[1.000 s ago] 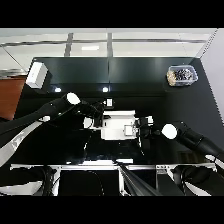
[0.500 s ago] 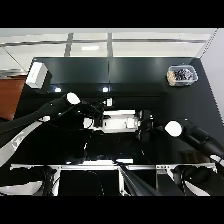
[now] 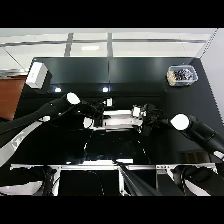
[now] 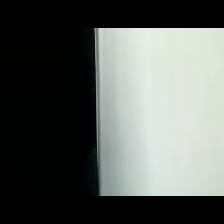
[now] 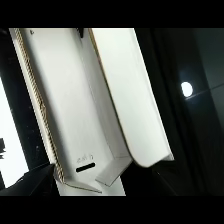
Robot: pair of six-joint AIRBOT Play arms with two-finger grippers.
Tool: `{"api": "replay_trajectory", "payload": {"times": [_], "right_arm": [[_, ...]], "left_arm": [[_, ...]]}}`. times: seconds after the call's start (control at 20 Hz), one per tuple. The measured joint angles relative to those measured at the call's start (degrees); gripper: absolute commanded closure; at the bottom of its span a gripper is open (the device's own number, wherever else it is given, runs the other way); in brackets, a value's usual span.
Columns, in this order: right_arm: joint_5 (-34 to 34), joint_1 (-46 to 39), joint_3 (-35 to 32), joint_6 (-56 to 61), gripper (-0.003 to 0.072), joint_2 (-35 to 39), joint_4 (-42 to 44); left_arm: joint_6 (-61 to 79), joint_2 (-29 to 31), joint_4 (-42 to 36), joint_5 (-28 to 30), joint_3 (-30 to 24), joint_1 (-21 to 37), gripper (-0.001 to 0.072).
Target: Fold the box and place the chain.
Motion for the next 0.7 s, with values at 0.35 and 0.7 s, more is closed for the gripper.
{"api": "replay_trajectory", "payload": {"times": [0.35, 0.7], "right_arm": [[6.43, -6.43, 0.07, -17.46, -0.0026, -5.75, 19.28], [10.21, -8.81, 0.13, -22.84, -0.0026, -11.30, 22.27]], "left_arm": [[0.00, 0.00, -0.02, 0.02, 0.00, 0.00, 0.0683], [0.02, 0.02, 0.00, -0.02, 0.02, 0.00, 0.0683]]}}
